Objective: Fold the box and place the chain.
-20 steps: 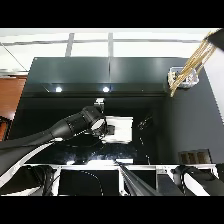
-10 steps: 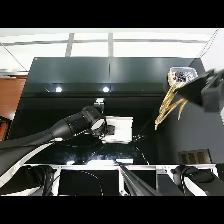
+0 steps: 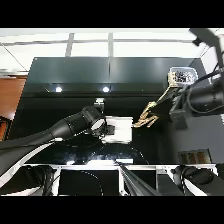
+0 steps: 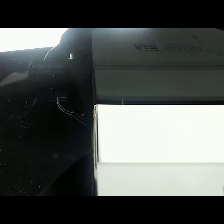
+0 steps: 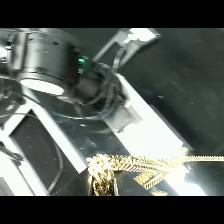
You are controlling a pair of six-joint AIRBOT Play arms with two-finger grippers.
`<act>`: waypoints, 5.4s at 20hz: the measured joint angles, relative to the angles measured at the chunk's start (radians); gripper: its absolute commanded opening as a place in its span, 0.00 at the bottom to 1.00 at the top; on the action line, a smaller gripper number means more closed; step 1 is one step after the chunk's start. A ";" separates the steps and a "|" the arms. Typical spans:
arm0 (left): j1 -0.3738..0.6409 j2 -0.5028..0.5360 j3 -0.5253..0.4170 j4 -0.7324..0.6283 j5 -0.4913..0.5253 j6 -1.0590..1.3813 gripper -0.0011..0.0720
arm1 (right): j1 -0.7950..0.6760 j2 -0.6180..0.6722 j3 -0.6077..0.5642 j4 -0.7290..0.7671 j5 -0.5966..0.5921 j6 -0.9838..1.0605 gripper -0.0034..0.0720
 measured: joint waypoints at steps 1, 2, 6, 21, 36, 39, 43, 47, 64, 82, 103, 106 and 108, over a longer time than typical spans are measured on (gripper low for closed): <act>0.000 0.000 0.000 0.000 0.000 0.000 0.05 | 0.014 0.000 -0.018 0.008 -0.019 0.000 0.06; 0.000 0.000 0.000 0.000 0.000 0.000 0.05 | 0.025 0.000 -0.032 0.016 -0.042 -0.001 0.06; 0.000 0.000 0.000 0.000 0.000 0.000 0.05 | 0.048 -0.001 -0.063 0.058 -0.126 -0.002 0.06; 0.000 0.000 0.000 0.000 0.000 0.000 0.05 | 0.057 -0.027 -0.167 0.133 -0.217 -0.010 0.06; 0.000 0.000 0.000 0.000 -0.001 0.000 0.05 | 0.153 -0.129 -0.419 0.084 -0.438 -0.036 0.14; 0.000 0.000 0.000 0.000 -0.001 0.000 0.05 | 0.153 -0.134 -0.451 0.072 -0.447 -0.031 0.75; 0.000 0.000 0.000 0.000 -0.001 0.000 0.05 | 0.072 -0.106 -0.466 0.044 -0.429 -0.042 0.75; 0.000 0.000 0.000 0.000 -0.002 0.000 0.05 | -0.140 -0.064 -0.475 -0.113 -0.422 -0.057 0.75; 0.000 0.000 0.000 0.000 0.000 0.000 0.05 | -0.360 -0.554 -0.423 -0.525 -1.120 0.057 1.00; 0.000 0.000 0.000 0.000 0.000 0.000 0.05 | -0.395 -0.732 -0.299 -0.532 -1.004 0.143 0.25; 0.000 0.000 0.000 0.000 0.000 0.000 0.05 | -0.397 -0.117 -0.286 -0.502 -0.653 0.123 0.06; 0.000 0.000 0.000 0.000 0.000 0.000 0.05 | -0.397 -0.029 -0.286 -0.421 -0.550 0.095 0.06; 0.000 0.000 0.000 0.000 0.000 0.000 0.05 | -0.397 0.006 -0.286 -0.321 -0.461 0.058 0.06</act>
